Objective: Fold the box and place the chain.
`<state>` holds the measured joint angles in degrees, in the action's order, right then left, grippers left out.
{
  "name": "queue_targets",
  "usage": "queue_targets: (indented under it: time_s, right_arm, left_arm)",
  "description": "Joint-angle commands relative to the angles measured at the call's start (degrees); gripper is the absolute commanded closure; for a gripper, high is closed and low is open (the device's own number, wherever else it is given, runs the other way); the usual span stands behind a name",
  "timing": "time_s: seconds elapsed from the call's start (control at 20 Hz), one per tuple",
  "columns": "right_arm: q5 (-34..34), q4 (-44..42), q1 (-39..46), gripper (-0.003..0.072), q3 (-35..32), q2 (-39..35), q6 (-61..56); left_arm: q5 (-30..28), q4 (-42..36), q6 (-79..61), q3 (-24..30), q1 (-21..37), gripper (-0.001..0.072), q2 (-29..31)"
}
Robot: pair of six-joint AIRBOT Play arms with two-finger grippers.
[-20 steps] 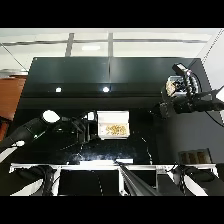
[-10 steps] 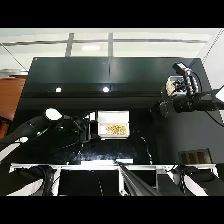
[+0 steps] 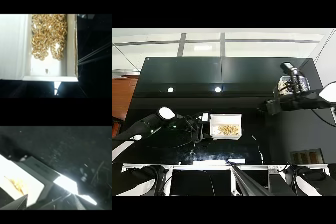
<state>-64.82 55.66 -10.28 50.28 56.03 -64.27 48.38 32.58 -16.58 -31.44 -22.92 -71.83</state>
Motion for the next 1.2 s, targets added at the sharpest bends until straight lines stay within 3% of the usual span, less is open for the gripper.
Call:
queue_targets:
  time_s: [0.0, 0.15, 0.45, 0.85, 0.95, 1.15]
  right_arm:
    - [9.86, -1.73, -6.4, -0.0026, 0.02, 4.57, -0.66]
    - [17.2, -1.95, -10.29, -0.0026, 0.61, 8.46, 0.39]
    - [17.66, -2.16, -13.18, -0.0025, 1.86, 14.25, 3.78]
    - [7.39, -14.51, -13.22, -0.0017, 1.86, 14.67, 23.56]
    - [7.21, -14.91, -13.81, 0.0149, 1.84, 14.67, 24.5]
    - [6.08, -10.8, -17.27, 0.0145, 1.84, 14.78, 24.52]
  left_arm:
    - [-0.24, 1.03, 0.11, -0.04, -0.02, 0.0225, -0.33]
    - [-0.39, 1.03, 0.26, -0.04, -0.02, 0.0226, -0.33]
    - [-0.39, 1.01, 0.26, -0.04, -0.02, 0.0226, -0.33]
    - [-0.37, 1.01, 0.26, -0.04, -0.02, 0.0225, -0.33]
    - [-0.37, 1.01, 0.26, -0.04, -0.02, 0.0226, -0.33]
    - [-0.37, 1.01, 0.26, -0.04, -0.02, 0.0226, -0.33]
